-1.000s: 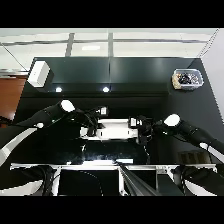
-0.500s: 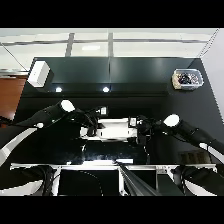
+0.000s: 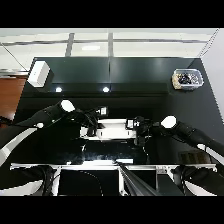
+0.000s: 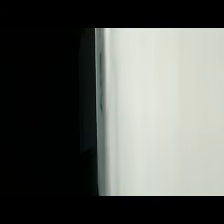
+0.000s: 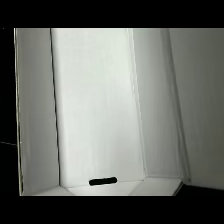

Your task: Fold the box and place the chain.

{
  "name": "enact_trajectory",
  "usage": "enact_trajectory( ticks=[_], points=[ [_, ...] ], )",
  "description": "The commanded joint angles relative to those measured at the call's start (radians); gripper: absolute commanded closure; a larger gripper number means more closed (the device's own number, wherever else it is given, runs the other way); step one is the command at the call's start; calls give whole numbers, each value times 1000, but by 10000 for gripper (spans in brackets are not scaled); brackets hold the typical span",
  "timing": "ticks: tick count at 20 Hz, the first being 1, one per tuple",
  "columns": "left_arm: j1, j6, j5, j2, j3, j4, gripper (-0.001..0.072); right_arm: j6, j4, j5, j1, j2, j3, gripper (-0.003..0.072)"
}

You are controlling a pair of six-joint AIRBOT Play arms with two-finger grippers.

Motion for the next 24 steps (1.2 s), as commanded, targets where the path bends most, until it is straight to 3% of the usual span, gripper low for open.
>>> enact_trajectory(
  ticks=[1, 6, 8, 24],
  points=[
    [0, -1, 1, 0, 0, 0, 680, 9, -5, -6, 3, -2, 1, -4],
    [0, -1, 0, 0, 0, 0, 680, 9, -5, -6, 3, -2, 1, -2],
    [0, -1, 0, 0, 0, 0, 680, 9, -6, -5, 3, -2, 1, 197],
    [0, -1, -6, 0, 0, -3, 680, 72, -71, -52, 53, -6, 1, 196]
  ],
)
